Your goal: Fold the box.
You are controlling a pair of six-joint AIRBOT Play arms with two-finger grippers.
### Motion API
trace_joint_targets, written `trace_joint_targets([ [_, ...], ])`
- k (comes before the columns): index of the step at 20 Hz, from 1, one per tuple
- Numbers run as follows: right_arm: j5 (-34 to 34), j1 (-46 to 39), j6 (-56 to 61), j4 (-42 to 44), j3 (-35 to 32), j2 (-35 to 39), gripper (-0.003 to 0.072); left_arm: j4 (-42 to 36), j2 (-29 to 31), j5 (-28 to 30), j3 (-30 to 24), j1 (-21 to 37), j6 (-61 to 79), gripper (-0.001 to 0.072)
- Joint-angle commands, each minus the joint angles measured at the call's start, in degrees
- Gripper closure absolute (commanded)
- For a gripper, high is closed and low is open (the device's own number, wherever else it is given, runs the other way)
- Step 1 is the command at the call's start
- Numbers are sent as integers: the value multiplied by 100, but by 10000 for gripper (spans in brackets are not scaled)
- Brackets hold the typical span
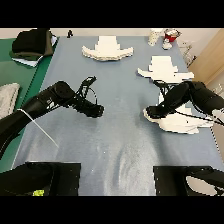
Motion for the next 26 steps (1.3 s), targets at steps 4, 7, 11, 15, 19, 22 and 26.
trace_joint_targets([
  [4,13,-2,4,52,0,-4,668,2,-4,2,-2,7,2,696],
  [7,205,-2,4,531,0,-7,668,2,-4,0,-2,7,2,696],
  [11,621,-7,227,752,4,-7,318,2,-4,0,-2,7,2,696],
  [15,254,-483,761,-72,466,-4,302,2,-4,2,-2,7,2,697],
  [19,-710,-2090,793,-2002,1185,-9,302,2,-4,2,-2,7,2,696],
  [22,-660,-3711,627,-2356,1392,-201,302,2,-4,0,-2,7,0,697],
  [26,-682,-5558,-787,-693,1690,-1032,302,2,-4,2,-2,7,2,696],
])
